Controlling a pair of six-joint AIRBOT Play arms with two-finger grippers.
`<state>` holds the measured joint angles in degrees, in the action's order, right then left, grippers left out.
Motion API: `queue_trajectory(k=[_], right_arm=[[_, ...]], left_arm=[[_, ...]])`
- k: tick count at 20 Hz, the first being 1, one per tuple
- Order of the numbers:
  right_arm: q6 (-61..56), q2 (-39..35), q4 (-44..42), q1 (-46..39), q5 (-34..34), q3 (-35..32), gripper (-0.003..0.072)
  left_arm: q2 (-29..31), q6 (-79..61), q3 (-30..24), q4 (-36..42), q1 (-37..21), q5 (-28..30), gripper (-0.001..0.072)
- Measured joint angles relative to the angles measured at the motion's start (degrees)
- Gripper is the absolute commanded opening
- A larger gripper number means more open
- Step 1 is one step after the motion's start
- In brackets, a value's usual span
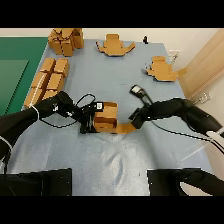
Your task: Fold the box.
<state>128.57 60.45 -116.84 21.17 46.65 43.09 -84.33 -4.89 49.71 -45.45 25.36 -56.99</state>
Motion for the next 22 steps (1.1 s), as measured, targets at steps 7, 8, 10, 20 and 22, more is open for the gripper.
queue_trajectory(k=[7,8,10,20,22], right_arm=[[-19.19,-0.13,-5.27,-12.41,5.07,-6.64,0.0002],[-19.26,1.84,-7.65,-12.24,5.07,-6.99,0.0002],[-17.90,6.45,-13.38,-10.88,4.57,-7.23,0.0002],[-10.49,12.96,-29.88,-3.89,4.66,-2.23,0.0004],[-10.47,12.33,-30.71,-3.67,6.10,-1.92,0.0005]], left_arm=[[0.00,0.00,0.00,-0.02,0.02,0.00,0.0019],[0.00,0.00,0.00,-0.02,0.02,-0.02,0.0019],[0.00,0.00,0.00,-0.02,0.02,-0.02,0.0020],[0.00,0.00,0.00,0.00,-0.02,-0.15,0.0019],[0.00,0.00,0.00,0.00,-0.02,-0.24,0.0019]])
